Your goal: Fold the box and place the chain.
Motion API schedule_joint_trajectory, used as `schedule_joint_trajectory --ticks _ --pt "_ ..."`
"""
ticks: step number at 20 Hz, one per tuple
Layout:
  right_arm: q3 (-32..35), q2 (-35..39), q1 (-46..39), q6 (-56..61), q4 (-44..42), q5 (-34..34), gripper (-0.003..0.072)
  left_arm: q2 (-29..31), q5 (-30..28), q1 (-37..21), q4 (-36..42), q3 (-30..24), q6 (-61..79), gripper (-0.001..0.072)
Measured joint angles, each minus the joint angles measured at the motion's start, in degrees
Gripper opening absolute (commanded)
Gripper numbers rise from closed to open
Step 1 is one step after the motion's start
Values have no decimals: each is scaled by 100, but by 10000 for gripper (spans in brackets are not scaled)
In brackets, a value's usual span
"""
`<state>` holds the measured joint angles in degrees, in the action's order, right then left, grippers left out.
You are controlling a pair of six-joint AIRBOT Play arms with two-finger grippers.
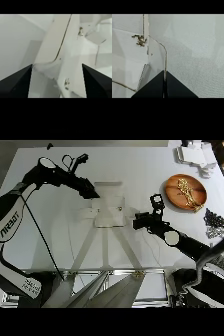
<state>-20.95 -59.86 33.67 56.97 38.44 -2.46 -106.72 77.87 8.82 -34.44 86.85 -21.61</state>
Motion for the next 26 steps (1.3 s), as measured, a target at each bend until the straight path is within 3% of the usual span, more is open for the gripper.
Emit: schedule_joint_trajectory --ticks 5,6,8,9,26 --pt "0 0 0 0 0 0 8 -361 114 249 -35 160 92 680" --pt "0 0 0 0 0 0 8 -391 98 273 -37 170 105 510" --pt "0 0 0 0 0 0 8 -428 66 306 -57 186 114 73" --pt "0 0 0 0 0 0 8 -437 72 317 -55 190 127 12" --pt "0 0 0 -2 2 -2 8 -459 81 337 -72 195 507 16"
